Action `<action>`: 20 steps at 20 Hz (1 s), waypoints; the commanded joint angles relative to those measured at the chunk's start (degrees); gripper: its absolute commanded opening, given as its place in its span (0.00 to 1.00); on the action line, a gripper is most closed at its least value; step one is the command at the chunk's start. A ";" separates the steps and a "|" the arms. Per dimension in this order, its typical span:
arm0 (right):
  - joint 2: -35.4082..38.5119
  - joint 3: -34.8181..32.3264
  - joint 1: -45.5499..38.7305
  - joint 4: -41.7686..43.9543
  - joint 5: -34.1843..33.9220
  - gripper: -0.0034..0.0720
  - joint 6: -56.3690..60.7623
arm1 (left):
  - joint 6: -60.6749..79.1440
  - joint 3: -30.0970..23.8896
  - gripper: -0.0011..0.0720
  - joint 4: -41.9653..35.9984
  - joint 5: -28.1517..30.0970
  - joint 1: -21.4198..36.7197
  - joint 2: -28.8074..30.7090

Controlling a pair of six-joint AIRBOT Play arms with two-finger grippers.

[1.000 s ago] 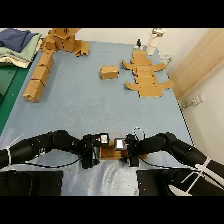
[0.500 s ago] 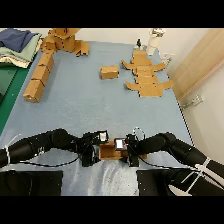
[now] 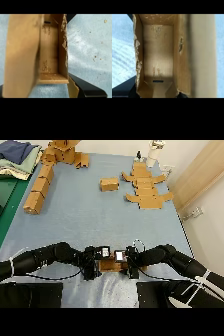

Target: Fold the box.

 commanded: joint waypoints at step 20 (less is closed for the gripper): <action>0.00 0.02 -0.02 0.02 0.02 0.72 0.04 | 4.31 0.24 0.63 -1.38 0.90 -0.55 -1.31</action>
